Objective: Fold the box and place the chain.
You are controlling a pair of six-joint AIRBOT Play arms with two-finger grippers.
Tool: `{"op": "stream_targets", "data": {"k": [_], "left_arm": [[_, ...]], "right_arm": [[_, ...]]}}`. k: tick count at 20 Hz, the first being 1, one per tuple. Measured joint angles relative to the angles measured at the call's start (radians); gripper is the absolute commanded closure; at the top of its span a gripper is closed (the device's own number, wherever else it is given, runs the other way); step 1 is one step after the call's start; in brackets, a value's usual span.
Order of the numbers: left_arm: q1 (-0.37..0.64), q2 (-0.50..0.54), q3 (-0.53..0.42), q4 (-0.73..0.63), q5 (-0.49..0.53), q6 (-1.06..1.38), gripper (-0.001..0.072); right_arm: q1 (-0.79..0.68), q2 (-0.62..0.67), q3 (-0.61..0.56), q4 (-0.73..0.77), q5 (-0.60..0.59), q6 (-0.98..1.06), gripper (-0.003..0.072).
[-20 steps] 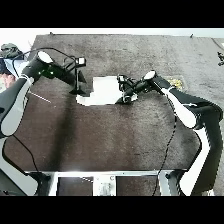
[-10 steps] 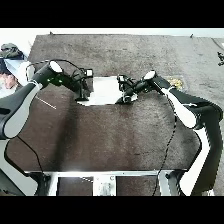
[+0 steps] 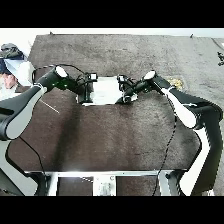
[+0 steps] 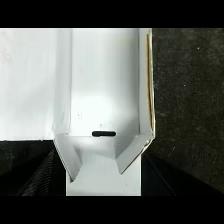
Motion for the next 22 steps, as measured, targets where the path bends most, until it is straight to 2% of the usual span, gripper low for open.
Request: {"op": "stream_targets", "data": {"k": [2, 3, 4, 7, 8, 9, 19, 21, 22], "left_arm": [[-0.002, 0.000, -0.001, -0.003, 0.001, 0.002, 0.0126], [-0.002, 0.000, -0.002, -0.005, 0.003, 0.003, 0.0158], [-0.002, 0.000, -0.002, -0.005, 0.005, 0.003, 0.0357], [-0.002, 0.000, -0.002, -0.005, 0.006, 0.005, 0.0369], [-0.002, 0.000, -0.002, -0.005, 0.006, 0.006, 0.0494], [-0.003, 0.000, -0.002, -0.005, 0.006, 0.008, 0.0559], [-0.054, -0.013, -0.002, -0.042, 0.051, 0.034, 0.0554], [-0.056, -0.014, -0.002, -0.066, 0.056, 0.039, 0.0257], [-0.057, -0.014, -0.002, -0.074, 0.058, 0.042, 0.0216]], "right_arm": [[0.000, 0.000, 0.000, 0.000, 0.000, 0.000, 0.0270], [0.000, 0.000, 0.000, 0.000, 0.000, 0.000, 0.0270], [0.000, 0.000, 0.000, 0.000, 0.000, 0.000, 0.0270], [0.000, 0.000, 0.000, 0.000, 0.000, 0.002, 0.0270], [0.000, 0.000, 0.000, 0.000, 0.000, 0.002, 0.0270], [0.000, 0.000, 0.000, 0.000, 0.000, 0.002, 0.0271], [0.000, 0.000, 0.000, 0.000, 0.000, -0.001, 0.0270], [0.000, 0.000, 0.000, 0.000, 0.000, -0.001, 0.0270], [0.000, 0.000, 0.000, 0.000, 0.000, -0.001, 0.0270]]}}
